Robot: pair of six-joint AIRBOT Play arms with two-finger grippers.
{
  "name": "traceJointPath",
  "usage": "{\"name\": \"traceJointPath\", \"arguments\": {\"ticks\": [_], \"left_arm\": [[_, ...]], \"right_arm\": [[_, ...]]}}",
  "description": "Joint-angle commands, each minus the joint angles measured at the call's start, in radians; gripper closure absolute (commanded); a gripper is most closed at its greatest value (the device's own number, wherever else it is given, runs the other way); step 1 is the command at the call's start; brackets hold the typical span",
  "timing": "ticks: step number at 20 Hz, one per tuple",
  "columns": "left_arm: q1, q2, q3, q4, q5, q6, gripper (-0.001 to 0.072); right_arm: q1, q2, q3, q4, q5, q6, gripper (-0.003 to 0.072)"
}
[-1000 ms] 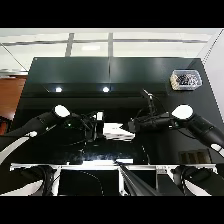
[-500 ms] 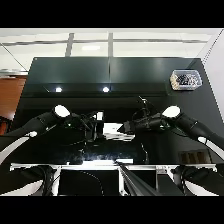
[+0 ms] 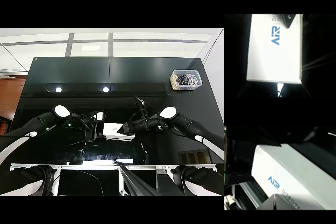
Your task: Fold the box and place the chain.
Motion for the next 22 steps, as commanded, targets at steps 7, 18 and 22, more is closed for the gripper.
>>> {"name": "traceJointPath", "arguments": {"ticks": [7,18,22], "left_arm": [[0.0,0.0,0.0,0.0,-0.001,0.0,0.0346],[0.039,0.119,0.003,0.117,-0.068,-0.194,-0.0004],[0.051,0.273,0.009,0.231,-0.126,-0.421,-0.0004]], "right_arm": [[0.0,-0.002,0.001,-0.022,-0.02,-0.006,0.0653],[-0.31,0.258,0.115,-0.199,0.299,-0.053,0.0643],[-0.512,0.324,0.115,-0.249,0.335,-0.053,0.0643]]}}
